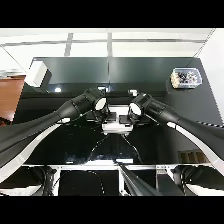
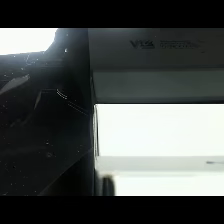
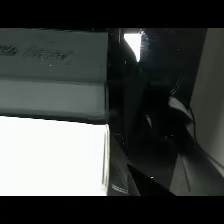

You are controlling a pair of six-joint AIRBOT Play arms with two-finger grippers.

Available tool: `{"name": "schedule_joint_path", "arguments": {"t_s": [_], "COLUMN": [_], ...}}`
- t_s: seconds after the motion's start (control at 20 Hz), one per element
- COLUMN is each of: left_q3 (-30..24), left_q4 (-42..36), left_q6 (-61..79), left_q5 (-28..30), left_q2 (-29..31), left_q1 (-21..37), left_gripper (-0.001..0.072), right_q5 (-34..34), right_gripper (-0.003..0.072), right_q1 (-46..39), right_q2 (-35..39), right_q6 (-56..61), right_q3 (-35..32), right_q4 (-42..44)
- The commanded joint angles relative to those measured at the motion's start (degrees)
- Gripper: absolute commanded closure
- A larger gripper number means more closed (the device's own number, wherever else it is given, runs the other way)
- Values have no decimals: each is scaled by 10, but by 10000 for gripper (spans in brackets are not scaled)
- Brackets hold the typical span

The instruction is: Fold the box and place the chain.

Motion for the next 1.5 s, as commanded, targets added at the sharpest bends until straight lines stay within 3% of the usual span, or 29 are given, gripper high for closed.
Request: {"name": "schedule_joint_path", "arguments": {"t_s": [0.0, 0.2, 0.3, 0.4, 0.5, 0.55, 0.6, 0.75, 0.85, 1.0, 1.1, 1.15, 1.2, 1.3, 1.35, 1.45], "left_q3": [0, 0, 0, 0, 0, 0, 0, 0, 0, 0, 0, 0, 0, 0, 0, 0], "left_q4": [0, 0, 0, 0, 0, 0, 0, 1, 1, 1, 1, 0, 0, 0, 0, 0], "left_q6": [-1, -1, -1, -1, -1, -1, -1, -1, -1, -1, -1, -1, -1, -1, -1, -1], "left_q5": [1, 1, 0, 0, 0, 1, 1, 6, 6, 6, 6, 5, 5, 3, 2, 1], "left_q2": [0, 0, 0, 0, 0, 0, 0, 0, 0, 0, 0, 0, 0, 0, 0, 0], "left_q1": [0, 0, 0, 0, 0, 0, 0, 0, 0, 0, 0, 0, 0, 0, 0, 0], "left_gripper": [683, 683, 683, 684, 684, 684, 683, 684, 684, 683, 683, 684, 683, 683, 684, 683], "right_q5": [21, 58, 76, 80, 9, -63, -126, -233, -205, -109, -58, -40, -29, -29, -34, -49], "right_gripper": [327, 328, 330, 331, 291, -8, -34, -34, -34, -34, -34, 66, 71, 73, 142, 143], "right_q1": [0, -1, -1, -22, -91, -149, -214, -393, -476, -539, -548, -549, -549, -548, -547, -543], "right_q2": [27, 144, 207, 232, 225, 216, 196, 97, 14, -111, -176, -201, -223, -249, -255, -261], "right_q6": [-28, -76, -70, -59, -49, -49, -47, -40, -57, -121, -151, -162, -163, -163, -163, -163], "right_q3": [8, 24, 24, 19, -1, -18, -29, 3, 87, 246, 334, 367, 392, 412, 413, 413], "right_q4": [-24, -56, -171, -362, -454, -450, -425, -271, -160, -38, -19, -19, -16, -3, 1, 4]}}
